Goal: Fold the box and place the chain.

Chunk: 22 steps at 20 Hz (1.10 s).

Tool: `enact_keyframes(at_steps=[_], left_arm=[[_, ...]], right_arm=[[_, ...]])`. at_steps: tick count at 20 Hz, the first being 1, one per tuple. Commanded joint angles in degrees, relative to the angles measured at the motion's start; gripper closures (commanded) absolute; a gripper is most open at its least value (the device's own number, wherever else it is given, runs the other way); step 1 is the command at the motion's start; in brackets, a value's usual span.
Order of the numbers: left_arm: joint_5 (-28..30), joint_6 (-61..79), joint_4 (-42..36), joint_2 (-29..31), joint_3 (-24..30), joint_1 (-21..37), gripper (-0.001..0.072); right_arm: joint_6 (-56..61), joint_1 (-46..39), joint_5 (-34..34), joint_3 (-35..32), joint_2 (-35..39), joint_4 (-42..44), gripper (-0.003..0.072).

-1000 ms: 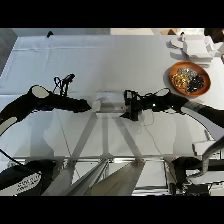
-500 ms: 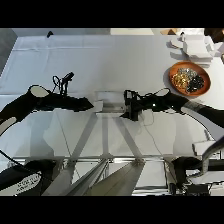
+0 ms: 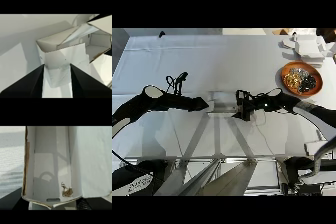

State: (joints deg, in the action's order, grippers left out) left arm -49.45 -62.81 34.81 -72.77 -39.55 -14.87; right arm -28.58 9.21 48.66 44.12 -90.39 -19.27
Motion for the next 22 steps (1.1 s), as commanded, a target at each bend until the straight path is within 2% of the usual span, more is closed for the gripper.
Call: enact_keyframes(at_steps=[1, 9, 17, 18, 21, 22], left_arm=[[4.04, 0.04, 0.02, -0.02, 0.0, -2.62, 0.0335], [6.27, -0.02, 8.11, -0.87, 0.02, -4.81, 0.0336], [10.08, -0.26, 8.11, -2.01, -0.02, -5.6, 0.0334], [9.86, -0.31, 8.11, -1.97, -0.02, -5.6, 0.0307], [9.14, -2.71, 8.37, -1.01, -0.28, -5.88, 0.0119], [8.17, -3.1, 9.44, -0.74, -1.01, -6.21, 0.0092]], right_arm=[[0.0, 0.0, 0.02, 0.04, 0.02, 0.0, 0.0169], [0.0, 0.0, 0.0, 0.04, 0.02, 0.0, 0.0169], [0.0, 0.0, 0.02, 0.04, 0.02, 0.0, 0.0169], [0.0, 0.0, 0.0, 0.04, 0.02, 0.0, 0.0169], [0.0, 0.0, 0.0, 0.04, 0.02, 0.0, 0.0169], [0.02, 0.0, 0.02, 0.04, 0.02, 0.0, 0.0169]])
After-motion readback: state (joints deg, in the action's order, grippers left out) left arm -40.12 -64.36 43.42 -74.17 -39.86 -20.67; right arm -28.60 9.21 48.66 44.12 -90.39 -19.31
